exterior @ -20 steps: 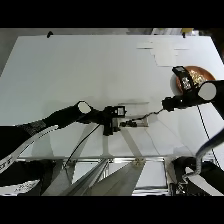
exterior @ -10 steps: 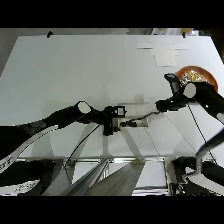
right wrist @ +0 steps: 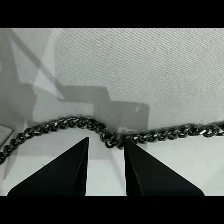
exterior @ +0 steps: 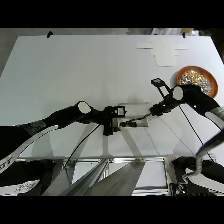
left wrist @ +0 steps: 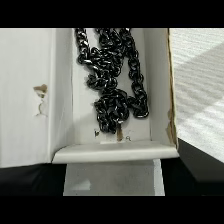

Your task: Fold the box and place the chain.

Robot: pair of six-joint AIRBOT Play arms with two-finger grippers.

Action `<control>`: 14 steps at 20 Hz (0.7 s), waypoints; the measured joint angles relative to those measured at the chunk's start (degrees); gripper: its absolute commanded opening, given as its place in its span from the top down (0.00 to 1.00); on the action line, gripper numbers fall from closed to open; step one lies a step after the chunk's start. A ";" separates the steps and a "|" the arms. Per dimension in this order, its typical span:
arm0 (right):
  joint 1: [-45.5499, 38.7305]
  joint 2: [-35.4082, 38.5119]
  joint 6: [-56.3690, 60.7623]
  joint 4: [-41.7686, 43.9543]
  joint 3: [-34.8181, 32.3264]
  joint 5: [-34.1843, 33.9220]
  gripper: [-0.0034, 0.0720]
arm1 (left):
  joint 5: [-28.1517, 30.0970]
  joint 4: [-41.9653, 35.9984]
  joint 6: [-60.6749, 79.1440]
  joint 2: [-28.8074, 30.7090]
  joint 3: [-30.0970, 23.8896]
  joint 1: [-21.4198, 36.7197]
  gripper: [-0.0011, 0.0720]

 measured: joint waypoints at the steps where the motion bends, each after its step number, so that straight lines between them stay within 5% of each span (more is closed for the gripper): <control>1: 0.17 -0.09 -0.31 -0.37 0.00 0.13 0.67 | 0.00 0.02 0.00 0.00 0.00 0.00 0.62; 2: 0.28 -0.13 -0.52 -0.81 0.00 0.28 0.74 | 0.00 0.00 0.02 0.00 0.00 0.00 0.62; 8: 0.55 -0.33 -1.84 -2.25 -0.37 0.70 0.77 | 0.00 0.00 0.00 0.00 0.00 0.00 0.62; 10: 0.55 -0.57 -2.47 -2.47 -0.76 0.26 0.91 | 0.00 0.02 0.02 0.00 0.00 0.00 0.62; 14: 0.57 -0.59 -3.63 -2.45 -1.07 0.96 0.93 | 0.00 0.00 0.02 0.00 0.00 0.00 0.62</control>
